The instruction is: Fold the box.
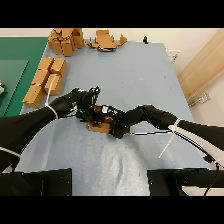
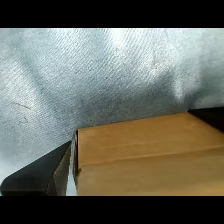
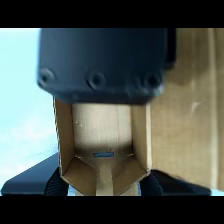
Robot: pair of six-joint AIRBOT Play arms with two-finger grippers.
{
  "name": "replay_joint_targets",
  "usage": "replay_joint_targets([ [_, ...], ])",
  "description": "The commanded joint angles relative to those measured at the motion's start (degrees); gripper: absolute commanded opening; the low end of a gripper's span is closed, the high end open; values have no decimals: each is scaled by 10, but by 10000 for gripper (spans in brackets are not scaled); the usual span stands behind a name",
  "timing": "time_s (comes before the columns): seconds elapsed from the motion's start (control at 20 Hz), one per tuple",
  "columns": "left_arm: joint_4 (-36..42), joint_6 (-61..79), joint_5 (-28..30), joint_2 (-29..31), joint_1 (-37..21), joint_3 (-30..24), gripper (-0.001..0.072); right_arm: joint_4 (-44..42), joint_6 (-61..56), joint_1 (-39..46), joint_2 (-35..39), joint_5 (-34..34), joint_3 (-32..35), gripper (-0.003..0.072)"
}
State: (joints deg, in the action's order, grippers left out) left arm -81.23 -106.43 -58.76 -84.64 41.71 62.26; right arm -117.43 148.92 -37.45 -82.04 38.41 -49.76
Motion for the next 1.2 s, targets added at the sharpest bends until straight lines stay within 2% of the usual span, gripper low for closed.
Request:
replay_joint_targets([
  [0.0,-47,-23,-49,-36,24,48,456,-1,0,0,0,0,0,9],
  [0.15,-52,-27,-122,-61,43,65,453,-1,0,0,0,0,0,9],
  [0.25,-58,-25,-136,-60,49,66,18,0,1,0,0,0,0,9],
  [0.6,-57,-24,-143,-59,51,93,20,-1,0,0,0,0,0,8],
  [0.8,-21,6,-143,-57,50,111,24,-1,0,0,0,1,0,9],
  [0.9,-10,12,-133,-50,50,112,386,-1,0,0,0,1,0,9],
  [1.0,-13,12,-134,-47,48,112,386,-1,0,0,0,2,0,9],
  [1.1,-14,12,-134,-47,45,112,284,-1,0,0,0,3,0,9],
  [1.15,-13,12,-136,-48,43,112,284,-1,0,0,0,3,0,8],
])
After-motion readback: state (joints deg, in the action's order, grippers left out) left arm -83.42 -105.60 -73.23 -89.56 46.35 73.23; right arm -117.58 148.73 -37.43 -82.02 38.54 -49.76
